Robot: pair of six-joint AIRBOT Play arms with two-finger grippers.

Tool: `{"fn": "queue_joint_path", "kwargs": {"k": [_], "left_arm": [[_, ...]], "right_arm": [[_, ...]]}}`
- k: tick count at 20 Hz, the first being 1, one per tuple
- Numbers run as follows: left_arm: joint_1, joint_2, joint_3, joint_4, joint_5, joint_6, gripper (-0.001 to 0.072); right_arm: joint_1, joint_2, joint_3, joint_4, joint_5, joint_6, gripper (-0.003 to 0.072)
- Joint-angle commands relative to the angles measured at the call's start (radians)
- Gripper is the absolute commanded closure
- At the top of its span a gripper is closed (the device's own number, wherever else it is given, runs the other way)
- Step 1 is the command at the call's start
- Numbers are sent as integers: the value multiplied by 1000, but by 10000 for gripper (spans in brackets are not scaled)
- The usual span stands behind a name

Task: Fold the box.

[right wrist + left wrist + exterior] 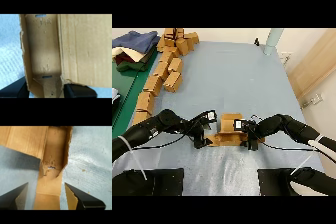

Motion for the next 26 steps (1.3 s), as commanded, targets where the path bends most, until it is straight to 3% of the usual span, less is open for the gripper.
{"fn": "queue_joint_path", "kwargs": {"k": [1, 3, 6, 9, 21, 26], "left_arm": [[-35, -97, 45, -21, 16, 51, 24], [-55, -121, 59, -24, 14, 51, 26], [-73, -121, 59, -24, 14, 51, 307], [-73, -121, 60, -25, 35, 51, 482], [-104, -121, 59, -62, 23, 20, 482], [-117, -121, 59, -108, 116, 21, 483]], "right_arm": [[-1, 0, 0, 0, 0, 0, 210], [-1, 0, 0, 0, 0, 0, 210], [-1, 0, 0, -1, 0, 0, 210], [-1, 0, 0, -1, 0, 0, 210], [-1, 0, 0, -1, 0, 0, 210], [-1, 0, 0, -1, 0, 0, 209]]}}
